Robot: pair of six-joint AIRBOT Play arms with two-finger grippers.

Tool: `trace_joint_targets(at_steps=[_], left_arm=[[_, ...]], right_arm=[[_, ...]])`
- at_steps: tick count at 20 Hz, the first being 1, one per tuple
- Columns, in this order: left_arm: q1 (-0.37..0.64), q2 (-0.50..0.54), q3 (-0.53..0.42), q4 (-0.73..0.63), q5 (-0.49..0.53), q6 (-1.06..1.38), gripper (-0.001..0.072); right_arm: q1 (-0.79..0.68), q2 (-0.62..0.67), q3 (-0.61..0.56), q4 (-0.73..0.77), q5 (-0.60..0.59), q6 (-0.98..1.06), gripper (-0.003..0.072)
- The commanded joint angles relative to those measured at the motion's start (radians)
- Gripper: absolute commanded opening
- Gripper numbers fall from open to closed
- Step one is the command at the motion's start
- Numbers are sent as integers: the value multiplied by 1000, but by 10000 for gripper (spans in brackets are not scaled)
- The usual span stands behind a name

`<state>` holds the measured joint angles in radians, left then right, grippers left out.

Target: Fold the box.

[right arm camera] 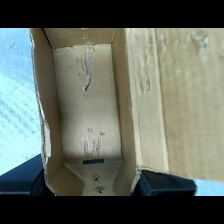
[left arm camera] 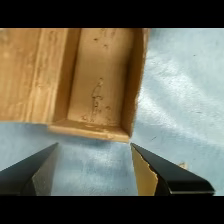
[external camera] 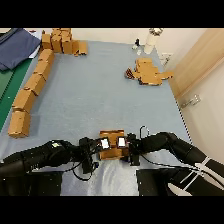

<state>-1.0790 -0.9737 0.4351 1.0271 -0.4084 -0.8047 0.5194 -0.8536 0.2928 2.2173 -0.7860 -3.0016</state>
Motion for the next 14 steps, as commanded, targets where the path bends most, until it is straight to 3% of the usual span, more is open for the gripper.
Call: trace_joint_targets(at_steps=[1, 14], left_arm=[[-6, -27, 0, -130, 27, 112, 697], [15, -29, 9, -99, 40, 121, 697]], right_arm=[[0, 1, 1, 0, -1, 0, 578], [0, 1, 1, 0, -1, 0, 578]])
